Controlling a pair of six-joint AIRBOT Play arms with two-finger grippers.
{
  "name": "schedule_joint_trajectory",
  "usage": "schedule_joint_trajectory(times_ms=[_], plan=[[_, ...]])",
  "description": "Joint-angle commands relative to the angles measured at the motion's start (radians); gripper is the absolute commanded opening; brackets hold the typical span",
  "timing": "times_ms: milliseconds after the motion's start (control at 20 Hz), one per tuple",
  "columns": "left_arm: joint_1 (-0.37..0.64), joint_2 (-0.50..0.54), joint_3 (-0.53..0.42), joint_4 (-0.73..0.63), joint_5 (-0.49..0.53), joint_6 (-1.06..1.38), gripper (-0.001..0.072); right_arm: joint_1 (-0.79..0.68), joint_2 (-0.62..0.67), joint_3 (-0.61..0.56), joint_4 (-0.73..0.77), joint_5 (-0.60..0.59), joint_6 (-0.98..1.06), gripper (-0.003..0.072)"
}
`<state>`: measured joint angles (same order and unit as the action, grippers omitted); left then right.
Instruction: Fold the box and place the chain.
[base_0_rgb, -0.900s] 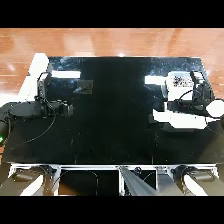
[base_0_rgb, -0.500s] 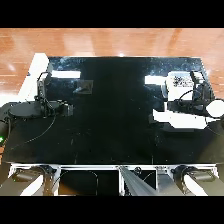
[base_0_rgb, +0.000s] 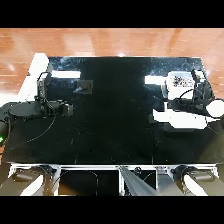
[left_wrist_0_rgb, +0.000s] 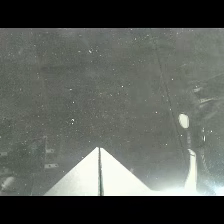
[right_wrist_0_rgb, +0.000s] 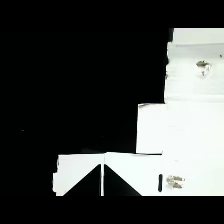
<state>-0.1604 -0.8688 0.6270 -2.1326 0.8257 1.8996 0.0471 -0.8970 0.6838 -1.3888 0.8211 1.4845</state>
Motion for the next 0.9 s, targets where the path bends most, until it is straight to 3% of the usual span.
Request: schedule_joint_trajectory(times_ms=[0,350,650,700,750,800,850], plan=[[0.000,-0.001,0.000,0.000,0.000,0.000,0.0023,0.001,0.001,0.000,0.000,-0.040,0.000,0.0038],[0.000,-0.001,0.000,0.000,-0.002,0.000,0.0023,0.001,0.001,0.000,0.000,-0.029,0.000,0.0039],[0.000,-0.001,0.000,0.000,-0.015,0.000,0.0046,0.001,0.001,0.000,0.001,0.103,0.009,0.0046],[0.000,-0.001,0.000,0.000,-0.021,0.000,0.0186,0.001,0.001,0.000,0.000,0.119,0.030,0.0388],[0.000,-0.001,0.000,-0.001,-0.024,0.000,0.0405,0.001,0.001,0.000,0.001,0.132,0.045,0.0714],[0.000,-0.001,0.000,-0.004,-0.022,0.000,0.0560,0.001,0.001,0.001,0.003,0.146,0.046,0.0716],[0.000,-0.001,0.000,-0.011,-0.016,-0.001,0.0573,0.001,0.001,0.006,0.008,0.167,0.046,0.0716]])
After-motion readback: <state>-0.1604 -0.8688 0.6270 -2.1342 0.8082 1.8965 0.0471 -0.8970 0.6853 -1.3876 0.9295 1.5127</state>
